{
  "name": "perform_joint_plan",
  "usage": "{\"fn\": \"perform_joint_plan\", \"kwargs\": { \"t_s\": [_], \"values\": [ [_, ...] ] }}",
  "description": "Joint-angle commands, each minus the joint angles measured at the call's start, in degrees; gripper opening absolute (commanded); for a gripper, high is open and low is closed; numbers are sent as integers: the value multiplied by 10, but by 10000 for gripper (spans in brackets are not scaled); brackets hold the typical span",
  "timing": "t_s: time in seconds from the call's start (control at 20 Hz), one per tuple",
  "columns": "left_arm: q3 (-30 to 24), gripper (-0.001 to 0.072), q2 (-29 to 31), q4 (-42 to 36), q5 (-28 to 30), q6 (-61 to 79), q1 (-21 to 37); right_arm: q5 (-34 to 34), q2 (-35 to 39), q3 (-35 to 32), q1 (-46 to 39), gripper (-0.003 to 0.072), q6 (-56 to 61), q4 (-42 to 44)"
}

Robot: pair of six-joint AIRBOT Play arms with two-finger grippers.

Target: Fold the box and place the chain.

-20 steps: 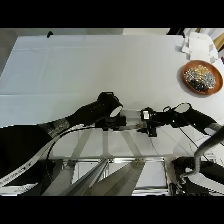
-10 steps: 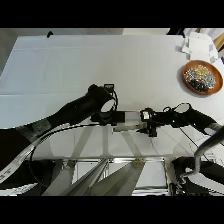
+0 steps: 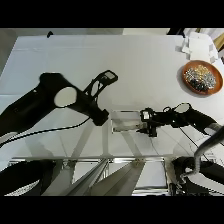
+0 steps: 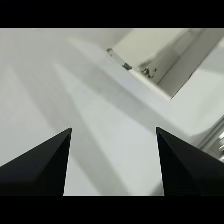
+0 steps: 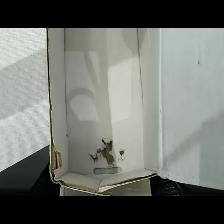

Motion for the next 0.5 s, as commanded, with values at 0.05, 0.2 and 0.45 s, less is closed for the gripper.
{"fn": "perform_joint_plan", "kwargs": {
  "t_s": [0.05, 0.2, 0.45],
  "values": [
    [-169, 586, 92, -136, 134, 448, 68, 0, 0, 0, 0, 318, 0, 0],
    [-265, 587, 75, -288, 197, 666, 121, 0, 0, 0, 0, 318, 0, 0],
    [-274, 701, -54, -431, 201, 874, 146, 0, 0, 0, 0, 318, 0, 0]
  ]
}}
